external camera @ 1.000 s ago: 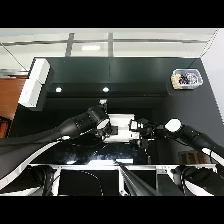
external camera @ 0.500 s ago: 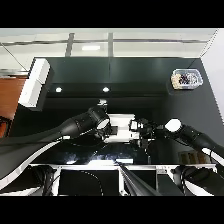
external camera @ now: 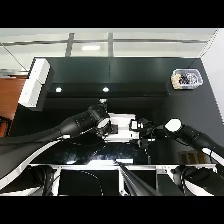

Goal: Fold the box and place the chain.

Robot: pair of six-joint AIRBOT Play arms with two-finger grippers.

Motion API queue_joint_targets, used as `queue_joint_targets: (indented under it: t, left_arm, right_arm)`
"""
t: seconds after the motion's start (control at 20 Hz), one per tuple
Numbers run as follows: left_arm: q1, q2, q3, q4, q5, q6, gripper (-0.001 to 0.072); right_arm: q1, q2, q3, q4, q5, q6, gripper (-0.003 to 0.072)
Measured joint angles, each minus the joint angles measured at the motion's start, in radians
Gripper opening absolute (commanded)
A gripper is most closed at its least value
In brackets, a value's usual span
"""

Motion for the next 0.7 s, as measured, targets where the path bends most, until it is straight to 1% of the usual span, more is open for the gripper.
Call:
queue_joint_targets:
  t: [0.1, 0.15, 0.2, 0.45, 0.7]
  left_arm:
    - [0.0, 0.0, 0.0, -0.001, 0.003, 0.003, 0.0031]
    - [0.0, 0.0, 0.0, -0.002, 0.004, 0.003, 0.0031]
    - [0.0, 0.0, 0.001, -0.007, 0.016, 0.003, 0.0031]
    - [0.0, 0.0, 0.002, -0.014, 0.006, 0.003, 0.003]
    - [0.0, 0.0, 0.002, -0.013, -0.023, 0.01, 0.0031]
  right_arm:
    - [0.0, 0.0, 0.0, 0.0, 0.0, 0.0, 0.049]
    - [0.0, 0.0, 0.0, 0.0, 0.0, 0.0, 0.0636]
    - [0.0, 0.001, 0.0, -0.004, -0.001, -0.006, 0.0674]
    - [0.0, 0.054, 0.002, -0.021, 0.054, 0.056, 0.0674]
    - [0.0, 0.137, 0.002, -0.153, 0.138, 0.116, 0.0674]
